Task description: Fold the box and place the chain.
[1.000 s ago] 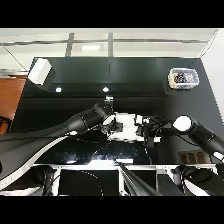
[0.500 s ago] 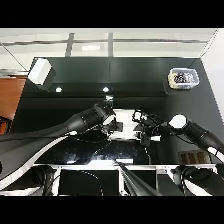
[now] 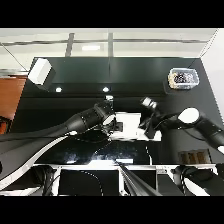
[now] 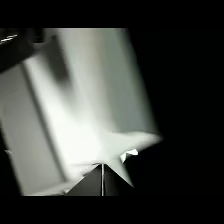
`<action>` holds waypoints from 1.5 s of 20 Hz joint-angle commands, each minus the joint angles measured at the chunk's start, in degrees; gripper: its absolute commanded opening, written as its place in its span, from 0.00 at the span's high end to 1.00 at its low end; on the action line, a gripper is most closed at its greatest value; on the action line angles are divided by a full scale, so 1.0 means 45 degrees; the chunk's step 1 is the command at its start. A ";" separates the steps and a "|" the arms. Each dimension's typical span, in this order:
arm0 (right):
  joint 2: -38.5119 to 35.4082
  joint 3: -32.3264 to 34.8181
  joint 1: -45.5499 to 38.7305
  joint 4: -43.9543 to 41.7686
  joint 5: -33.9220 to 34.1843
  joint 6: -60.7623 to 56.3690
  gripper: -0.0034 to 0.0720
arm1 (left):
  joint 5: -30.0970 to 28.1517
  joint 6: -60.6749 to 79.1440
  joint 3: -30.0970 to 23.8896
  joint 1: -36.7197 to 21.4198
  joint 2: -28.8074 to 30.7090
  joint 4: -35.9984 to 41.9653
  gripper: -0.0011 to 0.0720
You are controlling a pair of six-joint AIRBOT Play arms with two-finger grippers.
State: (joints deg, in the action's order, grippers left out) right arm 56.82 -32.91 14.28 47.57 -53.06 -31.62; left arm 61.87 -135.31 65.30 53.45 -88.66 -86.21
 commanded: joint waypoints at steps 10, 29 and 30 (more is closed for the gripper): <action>0.0918 0.0117 -0.8218 0.3589 -0.4498 -0.9981 0.94 | 0.0019 -0.0019 0.0005 0.0000 0.0005 -0.0024 0.95; 0.3823 0.0486 -0.4964 -0.4473 -0.6353 -0.3575 0.14 | 0.0024 -0.0019 0.0005 -0.0005 0.0005 -0.0029 0.95; 0.3823 0.0486 -0.4609 -0.4464 -0.6105 -0.3585 0.14 | 0.0019 -0.0019 0.0005 -0.0005 0.0005 -0.0029 0.95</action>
State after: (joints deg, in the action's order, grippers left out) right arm 73.95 -30.70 -8.82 30.52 -80.75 -49.47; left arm 61.98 -135.44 65.30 53.45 -88.68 -86.43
